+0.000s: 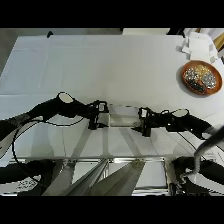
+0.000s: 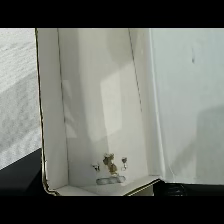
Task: Fold the box and place the chain.
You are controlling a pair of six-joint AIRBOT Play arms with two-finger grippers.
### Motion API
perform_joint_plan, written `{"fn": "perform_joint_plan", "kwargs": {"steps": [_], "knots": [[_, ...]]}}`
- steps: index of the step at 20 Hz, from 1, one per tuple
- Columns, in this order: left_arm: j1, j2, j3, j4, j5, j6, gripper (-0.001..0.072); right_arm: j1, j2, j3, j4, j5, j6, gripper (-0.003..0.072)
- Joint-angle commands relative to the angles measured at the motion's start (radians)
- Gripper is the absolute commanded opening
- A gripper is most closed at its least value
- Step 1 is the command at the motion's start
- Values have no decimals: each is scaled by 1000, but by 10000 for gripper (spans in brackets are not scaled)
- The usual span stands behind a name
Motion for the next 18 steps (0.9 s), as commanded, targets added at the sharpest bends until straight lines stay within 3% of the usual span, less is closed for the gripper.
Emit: {"fn": "perform_joint_plan", "kwargs": {"steps": [1, 12, 18], "knots": [[6, -1, -1, 16, -31, 3, 712, 0, 0, 0, 0, 0, 0, 411], [-8, -1, -3, -7, -56, 0, 713, 0, 0, 0, 0, 0, 0, 411], [-42, -24, -5, -28, -23, -24, 711, 0, 0, 0, 0, 0, 0, 411]]}}
